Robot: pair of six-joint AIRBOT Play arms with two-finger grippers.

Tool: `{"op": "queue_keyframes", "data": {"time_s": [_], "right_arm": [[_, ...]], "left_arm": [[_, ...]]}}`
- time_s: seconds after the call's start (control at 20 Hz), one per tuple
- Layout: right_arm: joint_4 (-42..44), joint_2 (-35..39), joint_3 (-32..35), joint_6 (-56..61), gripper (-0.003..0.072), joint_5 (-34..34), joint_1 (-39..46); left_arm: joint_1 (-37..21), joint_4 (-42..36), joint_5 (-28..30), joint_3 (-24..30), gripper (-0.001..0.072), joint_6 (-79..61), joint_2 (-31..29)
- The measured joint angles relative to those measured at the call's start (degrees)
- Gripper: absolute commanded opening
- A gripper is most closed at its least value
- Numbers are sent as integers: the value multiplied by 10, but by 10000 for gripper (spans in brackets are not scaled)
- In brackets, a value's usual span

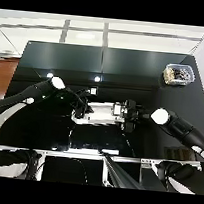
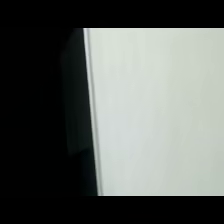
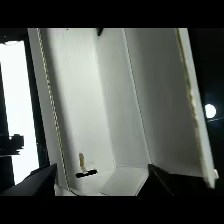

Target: Fold the box and place the chain.

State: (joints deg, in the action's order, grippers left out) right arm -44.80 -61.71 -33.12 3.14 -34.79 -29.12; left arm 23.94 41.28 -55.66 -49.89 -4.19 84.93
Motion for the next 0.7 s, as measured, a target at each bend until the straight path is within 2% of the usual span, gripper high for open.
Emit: {"op": "queue_keyframes", "data": {"time_s": [0.4,0.7], "right_arm": [[52,-2,-5,-21,645,-25,40],[115,-34,-5,-73,645,-58,44]], "left_arm": [[0,1,-3,0,25,-2,0],[1,2,-2,0,24,-4,0]]}}
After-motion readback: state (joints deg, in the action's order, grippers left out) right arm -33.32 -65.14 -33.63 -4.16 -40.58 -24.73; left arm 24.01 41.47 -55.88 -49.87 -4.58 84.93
